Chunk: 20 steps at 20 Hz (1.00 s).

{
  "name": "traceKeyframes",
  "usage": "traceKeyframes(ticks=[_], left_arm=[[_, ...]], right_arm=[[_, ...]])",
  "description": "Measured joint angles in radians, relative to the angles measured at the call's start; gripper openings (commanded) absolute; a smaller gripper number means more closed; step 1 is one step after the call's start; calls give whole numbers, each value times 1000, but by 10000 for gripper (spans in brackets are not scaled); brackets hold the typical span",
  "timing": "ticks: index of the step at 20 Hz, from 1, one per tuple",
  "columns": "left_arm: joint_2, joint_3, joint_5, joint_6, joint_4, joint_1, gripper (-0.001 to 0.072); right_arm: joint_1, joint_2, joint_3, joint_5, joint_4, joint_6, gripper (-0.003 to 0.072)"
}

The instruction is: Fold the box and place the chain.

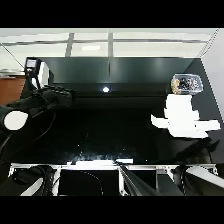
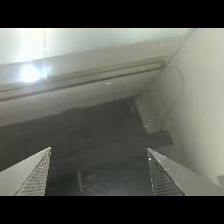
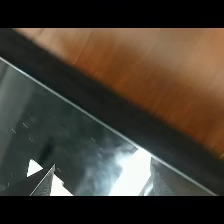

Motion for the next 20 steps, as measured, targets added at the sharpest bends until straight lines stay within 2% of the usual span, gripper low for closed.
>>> traceKeyframes(ticks=[3,6,8,16,17,18,19,20], left_arm=[[-25,2,34,6,-18,-27,703],[-35,3,49,7,-32,-38,703],[-37,3,51,10,-39,-42,702],[-40,3,67,10,-101,-44,701],[-40,3,68,10,-111,-44,701],[-40,3,71,10,-117,-44,701],[-40,3,72,10,-121,-44,701],[-40,3,72,10,-126,-44,701]], right_arm=[[-112,-170,110,239,161,-151,703],[-123,-307,177,432,234,-243,704],[-97,-367,198,500,255,-285,702],[56,-522,305,637,282,-352,700],[72,-534,310,643,278,-354,671],[87,-544,314,649,274,-356,535],[103,-552,318,652,272,-357,464],[116,-557,320,655,269,-360,461]])
